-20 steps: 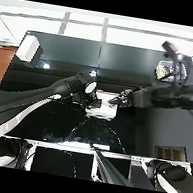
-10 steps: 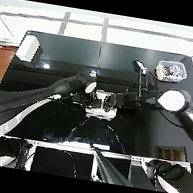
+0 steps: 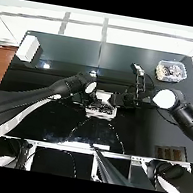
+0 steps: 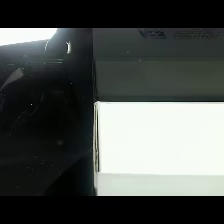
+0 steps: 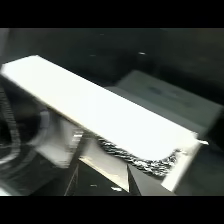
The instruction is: Fold the box and place the chain.
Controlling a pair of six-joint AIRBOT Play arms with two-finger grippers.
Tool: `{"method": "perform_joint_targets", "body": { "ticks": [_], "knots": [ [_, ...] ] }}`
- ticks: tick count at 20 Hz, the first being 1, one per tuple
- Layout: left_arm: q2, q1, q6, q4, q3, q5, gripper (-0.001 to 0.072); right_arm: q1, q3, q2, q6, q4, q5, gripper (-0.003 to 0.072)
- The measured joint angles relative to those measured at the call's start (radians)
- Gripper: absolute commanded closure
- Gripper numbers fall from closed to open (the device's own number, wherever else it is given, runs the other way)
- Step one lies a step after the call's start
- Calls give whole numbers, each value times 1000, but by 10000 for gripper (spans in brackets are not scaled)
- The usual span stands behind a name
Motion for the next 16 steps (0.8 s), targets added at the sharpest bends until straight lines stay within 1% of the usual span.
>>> {"method": "perform_joint_targets", "body": {
  "ticks": [5,9,11,12,13,14,16],
  "knots": [
    [-1,0,0,2,0,-1,682,-91,-1,19,0,-124,103,318],
    [-5,2,-30,4,7,-3,683,-115,-1,23,0,-173,132,318],
    [-7,3,-67,8,28,10,679,-119,-1,23,-3,-183,134,317],
    [-7,5,-77,9,40,11,598,-121,-1,23,-6,-186,133,318],
    [-7,6,-84,13,54,3,328,-121,-1,23,-10,-190,132,318],
    [-7,9,-93,13,73,-4,138,-123,-1,23,-12,-192,132,318],
    [-6,10,-94,27,121,-23,128,-123,-1,23,-15,-193,131,318]
  ]
}}
